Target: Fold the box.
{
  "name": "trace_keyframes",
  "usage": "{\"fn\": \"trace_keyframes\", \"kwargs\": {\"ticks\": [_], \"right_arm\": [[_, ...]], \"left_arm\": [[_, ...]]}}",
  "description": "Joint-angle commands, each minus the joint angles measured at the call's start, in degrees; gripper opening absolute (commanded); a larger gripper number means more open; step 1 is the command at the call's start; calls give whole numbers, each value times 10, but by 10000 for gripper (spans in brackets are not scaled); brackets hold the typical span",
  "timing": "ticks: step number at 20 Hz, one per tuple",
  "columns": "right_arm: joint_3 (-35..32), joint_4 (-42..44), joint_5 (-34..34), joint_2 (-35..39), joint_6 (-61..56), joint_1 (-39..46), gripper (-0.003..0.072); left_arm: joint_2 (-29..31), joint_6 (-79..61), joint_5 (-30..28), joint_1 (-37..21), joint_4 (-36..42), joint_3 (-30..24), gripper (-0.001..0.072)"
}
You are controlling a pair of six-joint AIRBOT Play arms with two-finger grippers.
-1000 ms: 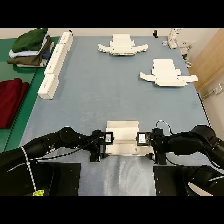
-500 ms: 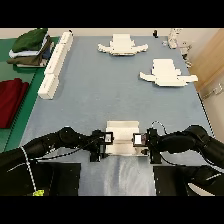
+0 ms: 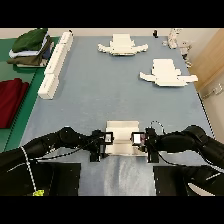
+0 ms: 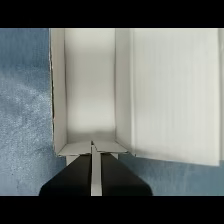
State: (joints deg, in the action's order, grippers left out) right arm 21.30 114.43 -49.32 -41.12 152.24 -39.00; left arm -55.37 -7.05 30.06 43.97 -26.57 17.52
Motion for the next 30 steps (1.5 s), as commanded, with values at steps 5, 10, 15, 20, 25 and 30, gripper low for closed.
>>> {"fn": "trace_keyframes", "kwargs": {"ticks": [5, 10, 15, 20, 25, 30], "right_arm": [[0, 50, 20, -33, 30, -1, 76], [0, 54, 26, -39, 38, -1, 93], [0, 64, 30, -39, 39, -1, 494], [0, 65, 30, -39, 39, -1, 613], [0, 65, 29, -39, 39, -1, 612], [0, 65, 29, -39, 39, -1, 612]], "left_arm": [[0, 0, 0, 0, 0, 0, 422], [0, 0, 0, 0, 0, 0, 422], [0, 0, 0, 0, 0, 0, 422], [0, 0, 0, 0, 0, 0, 422], [0, 0, 0, 0, 0, 0, 422], [0, 0, 0, 0, 0, 0, 422]]}}
